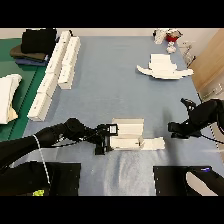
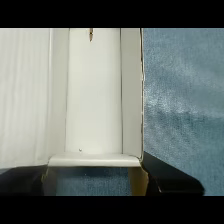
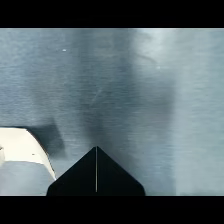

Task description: Fold the box.

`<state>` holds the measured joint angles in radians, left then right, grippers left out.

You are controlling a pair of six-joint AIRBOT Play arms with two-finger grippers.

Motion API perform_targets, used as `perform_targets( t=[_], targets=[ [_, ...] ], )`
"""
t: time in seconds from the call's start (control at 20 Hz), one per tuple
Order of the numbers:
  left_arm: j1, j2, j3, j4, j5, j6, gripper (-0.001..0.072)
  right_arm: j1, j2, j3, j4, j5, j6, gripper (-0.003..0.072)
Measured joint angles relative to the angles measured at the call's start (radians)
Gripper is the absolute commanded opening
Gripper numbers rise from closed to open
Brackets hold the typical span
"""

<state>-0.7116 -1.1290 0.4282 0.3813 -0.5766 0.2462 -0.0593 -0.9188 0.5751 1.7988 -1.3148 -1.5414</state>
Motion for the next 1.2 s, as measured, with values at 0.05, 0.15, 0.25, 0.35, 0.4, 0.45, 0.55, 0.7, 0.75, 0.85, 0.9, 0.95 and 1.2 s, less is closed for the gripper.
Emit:
perform_targets(
  t=[0.05,0.15,0.25,0.35,0.4,0.45,0.55,0.7,0.75,0.85,0.9,0.95,1.2],
  targets=[
    [0.0,0.0,0.0,0.0,0.0,0.0,0.0511,-0.023,-0.023,-0.023,0.056,0.0,-0.024,0.0],
    [0.0,0.0,0.0,0.0,0.0,0.0,0.0511,-0.036,-0.052,-0.072,0.168,0.011,-0.072,0.0],
    [0.0,0.0,0.0,0.0,0.0,0.0,0.0511,-0.029,-0.067,-0.111,0.254,0.025,-0.11,-0.0001],
    [0.0,0.0,0.0,0.0,0.0,0.0,0.0511,0.003,-0.075,-0.133,0.314,0.037,-0.132,0.0],
    [0.0,0.0,0.0,0.0,0.0,0.0,0.0511,0.022,-0.077,-0.14,0.334,0.043,-0.138,-0.0001],
    [0.0,0.0,0.0,0.0,0.0,0.0,0.0511,0.044,-0.079,-0.145,0.351,0.048,-0.144,0.0],
    [0.0,0.0,0.0,0.001,0.0,0.0,0.0511,0.083,-0.081,-0.15,0.378,0.061,-0.151,-0.0001],
    [0.0,0.0,0.0,0.001,0.0,0.0,0.0511,0.12,-0.076,-0.149,0.407,0.068,-0.156,0.0],
    [0.0,0.0,0.0,0.001,0.0,0.0,0.0511,0.126,-0.067,-0.145,0.412,0.069,-0.158,0.0001],
    [0.0,0.0,0.0,0.001,0.0,0.0,0.0511,0.134,-0.037,-0.135,0.422,0.069,-0.158,0.0002],
    [0.0,0.0,0.0,0.0,0.0,0.0,0.0511,0.136,-0.016,-0.128,0.425,0.069,-0.158,0.001],
    [0.0,0.0,0.0,0.0,0.0,0.0,0.0511,0.137,0.008,-0.12,0.427,0.068,-0.158,0.0091],
    [0.0,0.0,0.0,0.0,0.0,0.0,0.0511,0.161,0.089,-0.1,0.438,0.069,-0.159,0.035]
  ],
)
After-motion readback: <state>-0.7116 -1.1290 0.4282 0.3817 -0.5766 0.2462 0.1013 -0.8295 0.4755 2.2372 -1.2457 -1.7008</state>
